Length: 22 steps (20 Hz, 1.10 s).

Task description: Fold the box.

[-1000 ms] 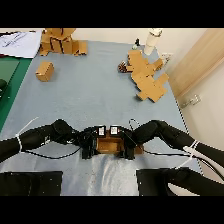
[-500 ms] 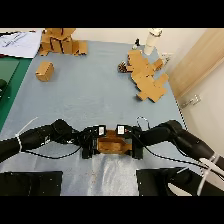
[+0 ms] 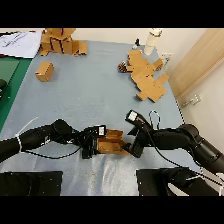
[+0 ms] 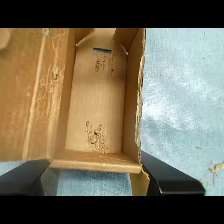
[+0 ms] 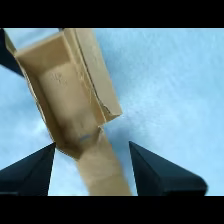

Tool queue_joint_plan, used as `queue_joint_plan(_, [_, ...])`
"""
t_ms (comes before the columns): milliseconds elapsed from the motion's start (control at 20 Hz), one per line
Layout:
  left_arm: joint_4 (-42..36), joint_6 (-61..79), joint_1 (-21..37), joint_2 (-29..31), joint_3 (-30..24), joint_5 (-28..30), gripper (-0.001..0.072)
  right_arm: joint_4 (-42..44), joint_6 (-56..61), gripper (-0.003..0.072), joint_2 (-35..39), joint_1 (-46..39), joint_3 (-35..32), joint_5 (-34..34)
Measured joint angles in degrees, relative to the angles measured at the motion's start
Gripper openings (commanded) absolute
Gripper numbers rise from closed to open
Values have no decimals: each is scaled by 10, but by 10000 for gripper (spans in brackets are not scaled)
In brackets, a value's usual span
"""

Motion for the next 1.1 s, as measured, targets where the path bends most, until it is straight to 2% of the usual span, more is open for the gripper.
queue_joint_plan(100, [0,0,0,0,0,0,367,17,108,515,4,0,0,0])
queue_joint_plan(250, [0,0,0,0,0,-1,367,21,252,514,5,0,-1,1])
queue_joint_plan(300, [0,0,0,0,0,-1,367,21,289,479,4,0,-1,3])
queue_joint_plan(350, [0,0,0,0,0,0,367,21,318,345,0,0,-1,3])
queue_joint_plan(500, [0,0,0,0,0,-1,367,31,388,13,-23,0,-1,4])
queue_joint_plan(800, [0,0,0,0,0,0,367,102,449,5,-59,0,2,9])
queue_joint_plan(1100, [0,0,0,0,0,0,367,130,478,5,-65,0,25,63])
